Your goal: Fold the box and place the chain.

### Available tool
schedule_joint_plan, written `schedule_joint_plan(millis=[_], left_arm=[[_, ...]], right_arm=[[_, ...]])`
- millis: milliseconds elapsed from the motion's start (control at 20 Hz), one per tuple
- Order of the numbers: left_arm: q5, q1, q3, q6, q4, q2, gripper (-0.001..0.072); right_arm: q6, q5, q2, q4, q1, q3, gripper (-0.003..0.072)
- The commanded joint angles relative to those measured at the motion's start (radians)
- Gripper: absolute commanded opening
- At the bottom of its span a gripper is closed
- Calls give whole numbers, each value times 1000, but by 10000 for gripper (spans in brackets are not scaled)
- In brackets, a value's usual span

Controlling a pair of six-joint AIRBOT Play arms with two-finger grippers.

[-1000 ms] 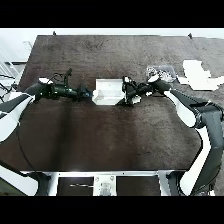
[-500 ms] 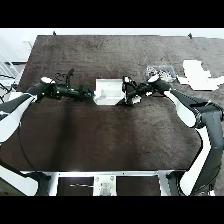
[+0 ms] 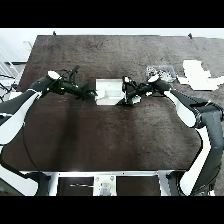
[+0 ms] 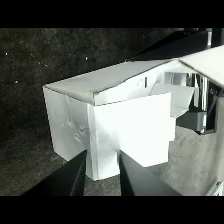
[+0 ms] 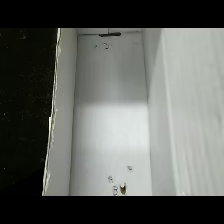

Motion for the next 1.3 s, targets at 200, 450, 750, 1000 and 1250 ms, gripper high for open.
schedule_joint_plan(millis=[200,450,750,1000,1250], left_arm=[[26,-67,74,-208,208,1,281],[32,-114,121,-333,339,0,281],[36,-136,129,-445,419,0,282],[26,-168,165,-555,546,-2,322],[26,-197,207,-600,595,-16,363]], right_arm=[[0,0,0,0,0,0,579],[0,0,0,0,0,0,578],[0,0,0,0,0,0,579],[0,0,0,0,0,0,579],[0,0,0,0,0,0,579]])
